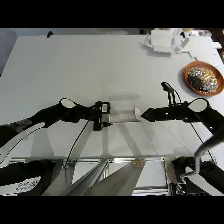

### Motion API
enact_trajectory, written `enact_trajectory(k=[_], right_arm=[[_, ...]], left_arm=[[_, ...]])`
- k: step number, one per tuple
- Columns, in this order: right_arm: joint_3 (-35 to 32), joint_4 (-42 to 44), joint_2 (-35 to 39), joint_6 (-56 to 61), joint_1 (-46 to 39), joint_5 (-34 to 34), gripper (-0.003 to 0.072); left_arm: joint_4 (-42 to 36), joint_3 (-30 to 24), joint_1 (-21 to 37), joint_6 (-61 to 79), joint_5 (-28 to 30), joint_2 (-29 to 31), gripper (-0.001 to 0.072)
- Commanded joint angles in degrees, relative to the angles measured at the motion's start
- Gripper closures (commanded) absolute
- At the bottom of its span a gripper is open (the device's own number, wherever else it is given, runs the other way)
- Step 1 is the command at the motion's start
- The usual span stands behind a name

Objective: Fold the box and place the chain.

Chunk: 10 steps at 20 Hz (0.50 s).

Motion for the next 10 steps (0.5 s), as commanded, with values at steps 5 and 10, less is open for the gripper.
enact_trajectory(k=[5, 10], right_arm=[[0.02, 1.49, 0.39, 2.08, 0.66, -2.19, 0.0238], [1.6, 0.94, -2.23, 5.75, 7.56, -6.56, 0.0212]], left_arm=[[0.0, 0.02, 0.0, 0.02, 0.0, 0.02, 0.0597], [0.0, 0.02, 0.0, 0.0, 0.0, 0.02, 0.0597]])
